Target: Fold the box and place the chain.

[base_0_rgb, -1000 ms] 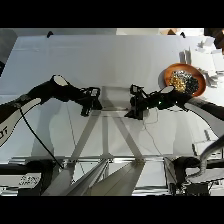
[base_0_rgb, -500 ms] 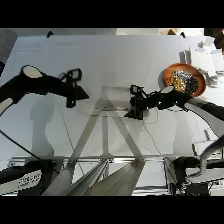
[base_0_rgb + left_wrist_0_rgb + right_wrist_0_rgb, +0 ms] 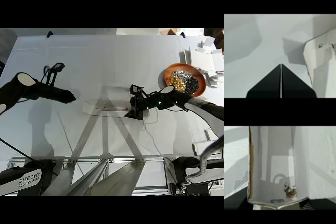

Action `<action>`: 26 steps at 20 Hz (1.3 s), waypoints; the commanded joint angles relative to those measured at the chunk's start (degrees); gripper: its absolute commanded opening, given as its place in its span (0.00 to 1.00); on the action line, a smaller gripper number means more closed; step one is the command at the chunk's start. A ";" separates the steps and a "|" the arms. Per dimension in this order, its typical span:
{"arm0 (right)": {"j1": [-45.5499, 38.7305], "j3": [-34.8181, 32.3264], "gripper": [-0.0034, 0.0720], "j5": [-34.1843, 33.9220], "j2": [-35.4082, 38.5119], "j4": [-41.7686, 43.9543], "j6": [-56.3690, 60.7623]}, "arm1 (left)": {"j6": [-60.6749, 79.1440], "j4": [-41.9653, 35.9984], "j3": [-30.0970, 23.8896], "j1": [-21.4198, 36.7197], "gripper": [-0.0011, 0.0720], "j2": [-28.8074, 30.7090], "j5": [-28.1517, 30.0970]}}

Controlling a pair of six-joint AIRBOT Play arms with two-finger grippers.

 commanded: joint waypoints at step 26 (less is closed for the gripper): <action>0.04 -0.02 0.65 0.02 0.02 0.00 0.00 | 3.04 -23.34 -5.05 -12.04 0.42 -0.83 1.03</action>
